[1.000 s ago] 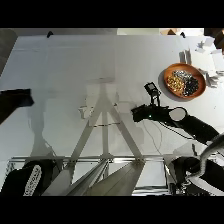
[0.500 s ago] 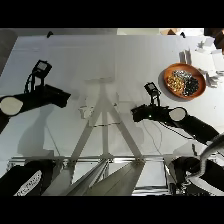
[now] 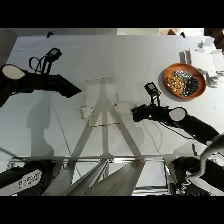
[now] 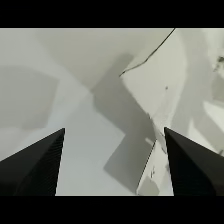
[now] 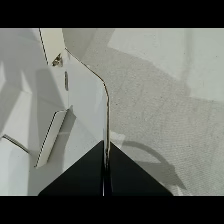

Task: Fold the box and place the chain.

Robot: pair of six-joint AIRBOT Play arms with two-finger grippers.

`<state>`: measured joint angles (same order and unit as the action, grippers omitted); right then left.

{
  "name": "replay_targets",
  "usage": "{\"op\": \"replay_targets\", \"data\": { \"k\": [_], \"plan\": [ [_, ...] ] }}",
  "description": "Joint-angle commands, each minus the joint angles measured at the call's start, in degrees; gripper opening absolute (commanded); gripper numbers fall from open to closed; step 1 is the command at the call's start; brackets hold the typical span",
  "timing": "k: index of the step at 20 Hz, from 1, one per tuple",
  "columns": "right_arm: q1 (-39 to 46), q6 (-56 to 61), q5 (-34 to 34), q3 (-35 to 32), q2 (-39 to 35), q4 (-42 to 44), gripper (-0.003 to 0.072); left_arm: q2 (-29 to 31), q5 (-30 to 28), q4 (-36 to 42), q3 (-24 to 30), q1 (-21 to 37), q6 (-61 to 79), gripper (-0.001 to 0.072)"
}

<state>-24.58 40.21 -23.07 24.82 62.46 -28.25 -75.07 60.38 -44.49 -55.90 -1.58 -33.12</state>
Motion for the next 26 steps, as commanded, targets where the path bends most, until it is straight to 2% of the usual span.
{"op": "replay_targets", "data": {
  "k": [1,4,6,14,19,20,21,22,23,24,25,26],
  "plan": [
    [-0.04,0.0,-0.04,-0.02,0.04,0.02,0.0012,-9.86,10.03,5.95,-6.16,1.31,7.96,0.0694],
    [-0.04,0.0,-0.02,-0.02,0.04,0.02,0.0012,-17.16,15.78,6.78,-10.97,1.09,8.09,0.0694],
    [-0.07,0.0,-0.04,-0.02,0.04,0.02,0.0012,-19.96,18.27,7.69,-12.57,0.35,8.13,0.0694],
    [-0.04,0.0,-0.04,-0.02,0.04,0.02,0.0012,-21.05,17.64,8.87,-12.55,-4.85,18.08,0.0692],
    [-0.04,0.0,-0.04,-0.02,0.04,0.02,0.0012,-22.77,17.35,8.85,-12.55,-7.08,19.04,0.0679],
    [-0.04,0.0,-0.04,-0.02,0.04,0.02,0.0012,-23.1,17.4,8.87,-12.55,-7.15,19.04,0.0546],
    [-0.04,0.0,-0.04,-0.02,0.04,0.02,0.0012,-23.21,17.38,8.48,-12.55,-7.15,19.3,0.0376],
    [-0.04,0.0,-0.04,-0.02,0.04,0.02,0.0012,-23.23,17.44,7.85,-12.55,-7.15,20.5,0.0254],
    [-0.04,0.0,-0.04,-0.02,0.04,0.02,0.0012,-23.23,17.49,7.02,-12.55,-7.15,21.59,0.0172],
    [-0.04,0.0,-0.04,-0.02,0.04,0.02,0.0012,-23.21,17.46,6.21,-12.55,-7.15,21.86,0.0042],
    [-0.04,0.0,-0.04,-0.02,0.04,0.02,0.0012,-23.23,17.75,5.81,-12.55,-7.15,22.67,0.001],
    [-0.04,0.0,-0.04,-0.02,0.04,0.02,0.0012,-23.21,17.9,5.79,-12.55,-7.15,22.86,0.001]
  ]
}}
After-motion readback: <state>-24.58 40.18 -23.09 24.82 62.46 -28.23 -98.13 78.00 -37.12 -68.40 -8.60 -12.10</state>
